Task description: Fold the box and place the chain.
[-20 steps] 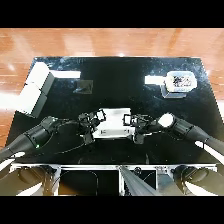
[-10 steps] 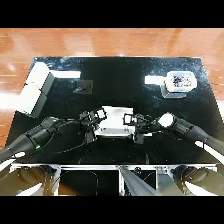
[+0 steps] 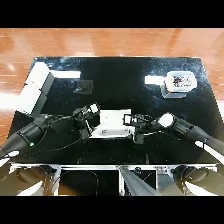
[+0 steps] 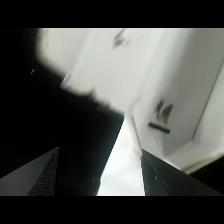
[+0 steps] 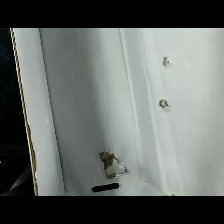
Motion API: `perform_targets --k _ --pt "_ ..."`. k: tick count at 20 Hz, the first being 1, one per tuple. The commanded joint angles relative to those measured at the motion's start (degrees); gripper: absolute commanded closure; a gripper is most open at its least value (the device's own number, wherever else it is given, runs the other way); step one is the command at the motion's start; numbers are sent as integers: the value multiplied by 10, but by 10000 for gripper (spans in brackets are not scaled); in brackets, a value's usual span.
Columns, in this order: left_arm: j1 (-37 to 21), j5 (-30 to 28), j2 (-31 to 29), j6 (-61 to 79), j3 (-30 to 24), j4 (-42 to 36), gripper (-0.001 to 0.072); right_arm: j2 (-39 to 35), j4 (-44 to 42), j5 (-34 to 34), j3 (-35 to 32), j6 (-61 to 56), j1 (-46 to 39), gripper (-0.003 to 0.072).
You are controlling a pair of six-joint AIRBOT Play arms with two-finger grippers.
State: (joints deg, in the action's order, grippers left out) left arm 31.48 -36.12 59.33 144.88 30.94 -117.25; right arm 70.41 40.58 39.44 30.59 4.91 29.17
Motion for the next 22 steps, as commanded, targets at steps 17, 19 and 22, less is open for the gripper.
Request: perform_targets --k 17,19,22 --pt "57 -22 14 50 0 6 123 0 0 0 0 0 0 71" --pt "57 -22 14 50 0 -6 125 0 0 0 0 0 0 71" --pt "57 -23 14 50 0 -11 225 0 0 0 0 0 0 71"
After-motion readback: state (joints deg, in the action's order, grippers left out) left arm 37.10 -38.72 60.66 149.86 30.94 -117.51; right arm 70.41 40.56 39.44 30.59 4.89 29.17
